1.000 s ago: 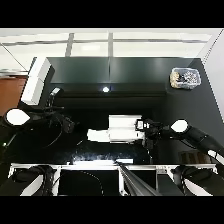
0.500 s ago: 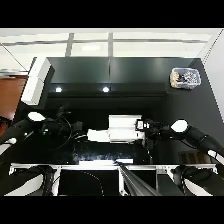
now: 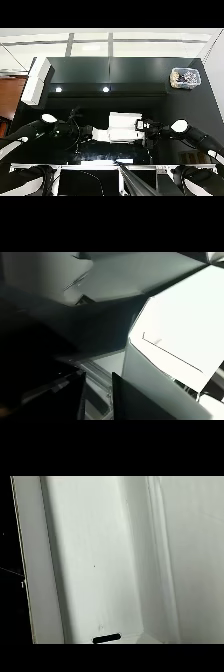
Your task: Fold the box and place the chain.
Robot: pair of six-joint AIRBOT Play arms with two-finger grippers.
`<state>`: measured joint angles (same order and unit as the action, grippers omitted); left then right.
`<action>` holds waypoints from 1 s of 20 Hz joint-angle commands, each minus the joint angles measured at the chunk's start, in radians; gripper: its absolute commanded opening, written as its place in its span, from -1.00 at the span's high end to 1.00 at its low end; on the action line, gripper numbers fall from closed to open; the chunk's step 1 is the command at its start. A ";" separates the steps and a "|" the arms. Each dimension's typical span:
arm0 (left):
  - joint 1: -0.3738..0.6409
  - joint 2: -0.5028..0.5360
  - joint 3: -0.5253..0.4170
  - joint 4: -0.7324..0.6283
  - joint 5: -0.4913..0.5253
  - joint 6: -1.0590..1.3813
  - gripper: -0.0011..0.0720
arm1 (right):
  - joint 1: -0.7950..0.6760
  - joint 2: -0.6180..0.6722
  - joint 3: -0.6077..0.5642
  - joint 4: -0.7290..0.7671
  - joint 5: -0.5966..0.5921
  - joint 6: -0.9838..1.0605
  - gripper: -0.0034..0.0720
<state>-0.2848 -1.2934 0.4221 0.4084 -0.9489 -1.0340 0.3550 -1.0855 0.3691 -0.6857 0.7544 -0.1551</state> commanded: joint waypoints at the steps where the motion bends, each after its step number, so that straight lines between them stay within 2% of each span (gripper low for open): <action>1: -0.021 -0.003 0.035 -0.002 0.006 0.029 0.20 | 0.001 0.000 0.000 0.001 0.000 0.001 -0.35; 4: -0.020 -0.003 0.094 -0.002 -0.039 0.071 -0.56 | 0.001 0.000 0.000 0.001 0.000 0.001 -0.35; 9: -0.051 -0.003 0.182 -0.002 -0.101 0.085 -0.61 | 0.001 0.000 0.000 0.001 0.000 0.001 -0.35; 13: -0.147 -0.003 0.240 0.032 -0.024 0.064 -0.61 | 0.001 0.000 0.000 0.002 -0.004 0.001 -0.35; 16: -0.217 -0.003 0.276 0.143 0.039 -0.077 -0.61 | 0.001 0.000 0.000 0.001 -0.004 0.001 -0.35; 20: -0.328 -0.003 0.315 0.378 0.089 -0.349 -0.60 | 0.001 0.000 0.000 0.001 -0.013 0.001 -0.35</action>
